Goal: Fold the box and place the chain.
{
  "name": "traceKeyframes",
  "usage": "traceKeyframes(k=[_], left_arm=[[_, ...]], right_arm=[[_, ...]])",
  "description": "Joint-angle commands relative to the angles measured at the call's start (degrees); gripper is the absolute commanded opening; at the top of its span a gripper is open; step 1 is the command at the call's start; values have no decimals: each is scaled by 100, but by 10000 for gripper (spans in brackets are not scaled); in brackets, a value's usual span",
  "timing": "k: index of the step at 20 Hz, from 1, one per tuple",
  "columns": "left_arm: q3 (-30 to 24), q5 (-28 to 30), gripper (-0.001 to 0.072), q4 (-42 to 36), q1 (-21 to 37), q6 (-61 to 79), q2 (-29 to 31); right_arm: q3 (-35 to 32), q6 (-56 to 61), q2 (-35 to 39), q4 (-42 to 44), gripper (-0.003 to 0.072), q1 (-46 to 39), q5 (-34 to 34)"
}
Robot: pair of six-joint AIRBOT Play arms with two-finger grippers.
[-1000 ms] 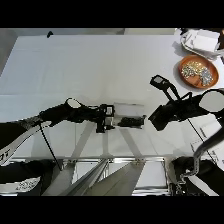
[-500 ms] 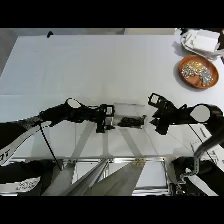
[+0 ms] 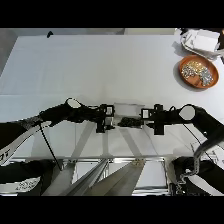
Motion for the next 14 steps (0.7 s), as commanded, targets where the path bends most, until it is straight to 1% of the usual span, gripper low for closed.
traceKeyframes(k=[1, 7, 8, 9, 10, 12, 14], left_arm=[[0, 2, 251, 2, 2, 2, 4], [0, 2, 251, 2, 2, 2, 4], [0, 2, 251, 2, 2, 2, 4], [0, 2, 251, 2, 2, 2, 4], [0, 2, 251, 2, 2, 2, 4], [0, 2, 251, 2, 2, 2, 4], [0, 2, 251, 2, 2, 0, 4]], right_arm=[[-7, -428, -227, 260, 300, 173, -63], [-7, -442, -407, 831, 289, 170, -186], [-7, -442, -404, 831, 244, 170, -190], [-7, -422, -404, 800, 155, 170, -195], [-7, -391, -404, 789, 98, 170, -195], [-7, -374, -404, 787, 41, 170, -190], [-7, -332, -402, 776, 10, 170, -179]])
